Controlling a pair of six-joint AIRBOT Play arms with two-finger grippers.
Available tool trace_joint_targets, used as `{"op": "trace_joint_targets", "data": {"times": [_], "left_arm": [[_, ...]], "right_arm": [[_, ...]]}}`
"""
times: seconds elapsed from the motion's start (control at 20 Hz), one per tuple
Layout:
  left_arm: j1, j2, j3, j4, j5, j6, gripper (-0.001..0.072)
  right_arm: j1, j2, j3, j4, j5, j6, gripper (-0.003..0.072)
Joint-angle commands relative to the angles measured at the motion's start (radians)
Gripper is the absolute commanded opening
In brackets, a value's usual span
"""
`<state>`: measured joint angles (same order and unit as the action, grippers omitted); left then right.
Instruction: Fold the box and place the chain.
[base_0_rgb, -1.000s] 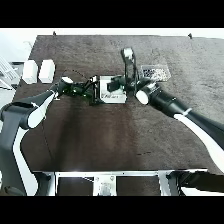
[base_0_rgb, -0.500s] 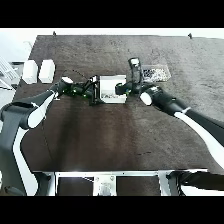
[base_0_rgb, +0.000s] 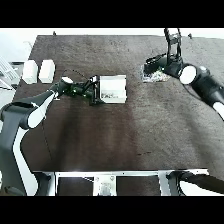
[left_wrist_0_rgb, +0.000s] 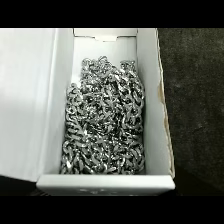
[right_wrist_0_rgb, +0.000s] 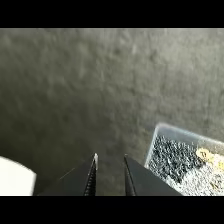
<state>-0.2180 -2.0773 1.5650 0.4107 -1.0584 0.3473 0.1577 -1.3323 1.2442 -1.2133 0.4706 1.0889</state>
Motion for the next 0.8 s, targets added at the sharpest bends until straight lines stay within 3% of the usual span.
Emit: {"op": "trace_joint_targets", "data": {"times": [0.0,0.1,0.25,0.3,0.75], "left_arm": [[0.001,0.000,0.000,0.000,0.000,0.000,0.0530],[0.001,0.000,0.000,0.000,-0.001,0.000,0.0530],[0.001,0.000,0.000,0.000,-0.001,0.000,0.0530],[0.001,0.000,0.000,0.000,-0.001,-0.001,0.0530],[0.001,0.000,0.000,0.000,0.000,-0.001,0.0530]], "right_arm": [[-0.130,-0.169,0.187,0.483,0.364,-0.551,0.0215],[-0.175,-0.275,0.285,0.537,0.468,-0.574,0.0214],[-0.166,-0.383,0.362,0.544,0.518,-0.631,0.0067],[-0.155,-0.416,0.378,0.545,0.518,-0.650,0.0051],[-0.033,-0.562,0.460,0.544,0.542,-0.726,0.0015]]}}
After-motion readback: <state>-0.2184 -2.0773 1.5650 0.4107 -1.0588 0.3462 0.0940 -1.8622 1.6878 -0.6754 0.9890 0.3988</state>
